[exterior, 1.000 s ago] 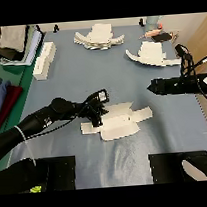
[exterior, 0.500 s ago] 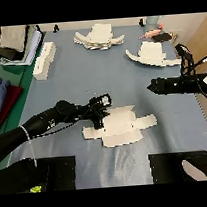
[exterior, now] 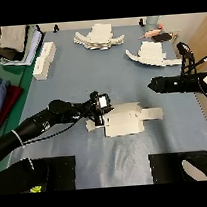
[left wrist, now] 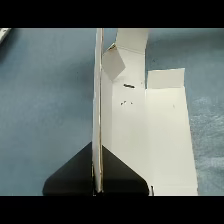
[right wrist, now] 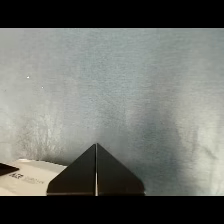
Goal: Fold the box.
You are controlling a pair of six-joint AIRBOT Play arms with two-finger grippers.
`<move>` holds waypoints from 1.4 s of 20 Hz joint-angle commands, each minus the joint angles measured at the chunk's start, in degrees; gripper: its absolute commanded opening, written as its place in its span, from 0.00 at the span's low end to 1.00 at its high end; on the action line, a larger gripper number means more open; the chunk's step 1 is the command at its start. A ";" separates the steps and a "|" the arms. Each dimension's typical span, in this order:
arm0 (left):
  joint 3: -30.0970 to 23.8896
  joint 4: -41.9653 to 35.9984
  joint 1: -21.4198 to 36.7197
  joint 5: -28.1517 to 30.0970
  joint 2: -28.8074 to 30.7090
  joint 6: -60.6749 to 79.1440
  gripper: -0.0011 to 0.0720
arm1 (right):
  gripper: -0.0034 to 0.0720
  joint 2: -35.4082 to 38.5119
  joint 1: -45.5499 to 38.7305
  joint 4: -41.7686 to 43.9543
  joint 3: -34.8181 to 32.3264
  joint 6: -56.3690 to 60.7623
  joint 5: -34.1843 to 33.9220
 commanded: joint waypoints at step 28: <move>-2.80 1.18 -2.73 7.17 0.20 10.43 0.03 | 0.04 -0.02 0.11 0.81 -0.04 -0.20 -3.13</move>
